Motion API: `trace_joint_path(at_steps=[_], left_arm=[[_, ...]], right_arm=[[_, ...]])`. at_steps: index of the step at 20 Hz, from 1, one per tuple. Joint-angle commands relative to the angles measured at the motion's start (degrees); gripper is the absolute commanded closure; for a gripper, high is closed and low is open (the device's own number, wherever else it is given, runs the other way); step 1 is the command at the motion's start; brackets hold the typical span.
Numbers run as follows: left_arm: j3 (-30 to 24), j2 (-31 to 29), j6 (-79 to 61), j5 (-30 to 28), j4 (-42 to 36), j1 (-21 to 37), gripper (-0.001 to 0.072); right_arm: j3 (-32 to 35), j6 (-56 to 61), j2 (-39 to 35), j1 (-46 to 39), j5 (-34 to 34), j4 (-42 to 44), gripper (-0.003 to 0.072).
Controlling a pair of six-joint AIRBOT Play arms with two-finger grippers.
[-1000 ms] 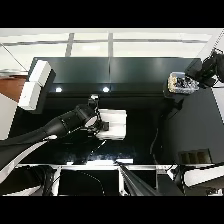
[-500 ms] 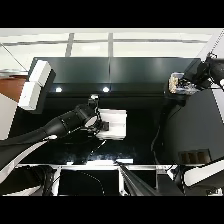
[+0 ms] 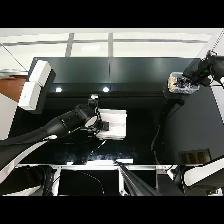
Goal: Fold the box and place the chain.
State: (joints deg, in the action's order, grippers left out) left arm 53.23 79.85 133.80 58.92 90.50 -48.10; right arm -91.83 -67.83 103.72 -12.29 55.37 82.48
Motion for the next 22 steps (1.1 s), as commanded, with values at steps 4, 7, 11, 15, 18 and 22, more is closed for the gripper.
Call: trace_joint_path(at_steps=[4,7,11,15,18,22], left_arm=[[-0.02,0.0,-0.04,0.2,-0.11,-0.02,0.0681],[-0.02,0.0,-0.04,0.07,-0.15,-0.04,0.0681],[-0.02,0.0,-0.04,0.07,-0.15,-0.04,0.0682],[-0.02,0.0,-0.04,0.02,-0.13,-0.09,0.0681],[-0.02,0.0,-0.04,0.02,-0.13,-0.09,0.0681],[-0.02,0.0,-0.02,-0.72,-0.11,-0.09,0.0681]], right_arm=[[-7.28,-10.56,-3.98,0.04,11.13,0.26,0.0665],[-7.39,-14.34,-10.8,0.04,9.81,0.22,0.0665],[-7.69,-18.21,-20.96,0.02,6.82,0.37,0.0666],[-11.56,-20.83,-26.88,0.04,7.04,10.27,0.0665],[-11.69,-25.07,-31.32,0.09,14.51,20.31,0.0664],[-8.85,-27.15,-38.58,6.32,19.96,25.53,0.0664]])
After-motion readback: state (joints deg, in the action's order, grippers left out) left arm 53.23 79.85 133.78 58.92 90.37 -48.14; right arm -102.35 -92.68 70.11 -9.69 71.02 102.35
